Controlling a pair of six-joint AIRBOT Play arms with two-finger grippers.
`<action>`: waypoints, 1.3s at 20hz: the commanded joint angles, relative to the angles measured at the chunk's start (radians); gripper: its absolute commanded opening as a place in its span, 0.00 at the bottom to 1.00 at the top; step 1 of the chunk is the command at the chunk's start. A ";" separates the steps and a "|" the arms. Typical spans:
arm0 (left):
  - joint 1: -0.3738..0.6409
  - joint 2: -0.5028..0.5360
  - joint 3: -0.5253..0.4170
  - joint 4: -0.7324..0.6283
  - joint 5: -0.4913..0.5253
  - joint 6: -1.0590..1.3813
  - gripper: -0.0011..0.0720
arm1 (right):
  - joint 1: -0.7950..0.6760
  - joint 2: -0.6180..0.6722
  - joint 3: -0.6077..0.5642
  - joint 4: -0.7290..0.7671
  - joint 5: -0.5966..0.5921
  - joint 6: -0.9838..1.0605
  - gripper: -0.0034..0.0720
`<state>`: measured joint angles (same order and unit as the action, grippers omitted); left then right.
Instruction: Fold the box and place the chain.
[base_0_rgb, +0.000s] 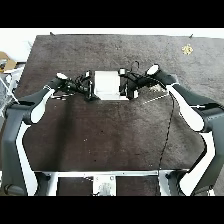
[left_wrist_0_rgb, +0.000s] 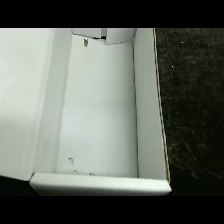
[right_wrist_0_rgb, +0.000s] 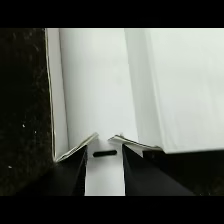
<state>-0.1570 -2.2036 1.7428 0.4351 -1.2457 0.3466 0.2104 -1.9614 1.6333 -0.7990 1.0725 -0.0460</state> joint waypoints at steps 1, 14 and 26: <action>0.000 0.000 0.000 -0.001 0.000 0.000 0.39 | 0.026 -0.013 0.001 0.022 -0.021 -0.016 0.38; 0.000 0.000 0.000 -0.001 0.000 0.000 0.39 | 0.035 -0.034 0.001 0.069 -0.042 -0.037 0.78; 0.000 0.000 0.000 -0.001 0.000 0.000 0.39 | 0.032 0.004 0.002 -0.146 0.026 0.194 0.30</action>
